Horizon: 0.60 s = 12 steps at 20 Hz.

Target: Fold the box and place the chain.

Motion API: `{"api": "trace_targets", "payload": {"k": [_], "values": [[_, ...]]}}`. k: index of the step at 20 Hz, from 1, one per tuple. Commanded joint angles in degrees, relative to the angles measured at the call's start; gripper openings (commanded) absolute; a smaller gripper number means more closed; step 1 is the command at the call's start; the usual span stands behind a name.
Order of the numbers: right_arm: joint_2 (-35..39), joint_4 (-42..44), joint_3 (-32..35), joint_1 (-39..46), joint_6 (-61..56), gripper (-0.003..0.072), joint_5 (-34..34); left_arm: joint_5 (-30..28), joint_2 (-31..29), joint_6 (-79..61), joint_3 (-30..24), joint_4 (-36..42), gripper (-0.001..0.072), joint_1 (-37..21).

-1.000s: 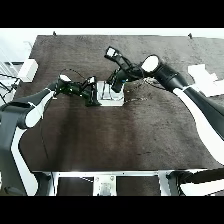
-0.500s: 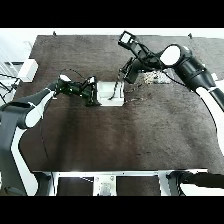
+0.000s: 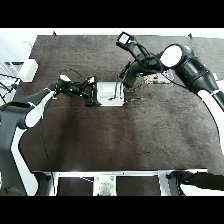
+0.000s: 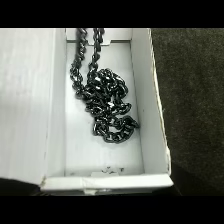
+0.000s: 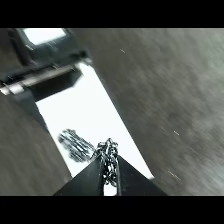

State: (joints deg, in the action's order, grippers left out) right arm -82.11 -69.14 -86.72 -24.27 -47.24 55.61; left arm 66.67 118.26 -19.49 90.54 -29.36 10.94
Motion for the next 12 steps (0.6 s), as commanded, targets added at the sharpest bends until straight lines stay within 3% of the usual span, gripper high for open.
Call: {"api": "trace_targets", "payload": {"k": [1, 7, 9, 10, 11, 12], "values": [[-2.34, 3.21, 2.10, -2.75, -0.09, 0.0003, -5.95, -0.02, 0.02, -0.02, 0.00, 0.00, 0.0494, -0.04], [-13.46, 5.01, 5.05, -5.05, 0.35, 0.0003, -20.57, -0.02, 0.02, 0.00, 0.00, 0.00, 0.0495, -0.04], [-15.37, 4.98, 5.05, -4.83, 0.37, 0.0006, -22.64, -0.02, 0.02, 0.00, 0.00, 0.00, 0.0494, -0.04], [-15.30, 4.66, 5.05, -4.44, 0.35, 0.0068, -22.40, -0.02, 0.02, 0.00, 0.00, 0.00, 0.0494, -0.04], [-14.82, 4.09, 4.98, -3.85, 0.33, 0.0312, -21.97, -0.02, 0.02, 0.00, 0.00, -0.02, 0.0494, -0.04], [-14.01, 3.37, 4.98, -3.30, 0.35, 0.0403, -21.49, 0.00, 0.02, 0.00, 0.00, -0.04, 0.0494, -0.04]]}}
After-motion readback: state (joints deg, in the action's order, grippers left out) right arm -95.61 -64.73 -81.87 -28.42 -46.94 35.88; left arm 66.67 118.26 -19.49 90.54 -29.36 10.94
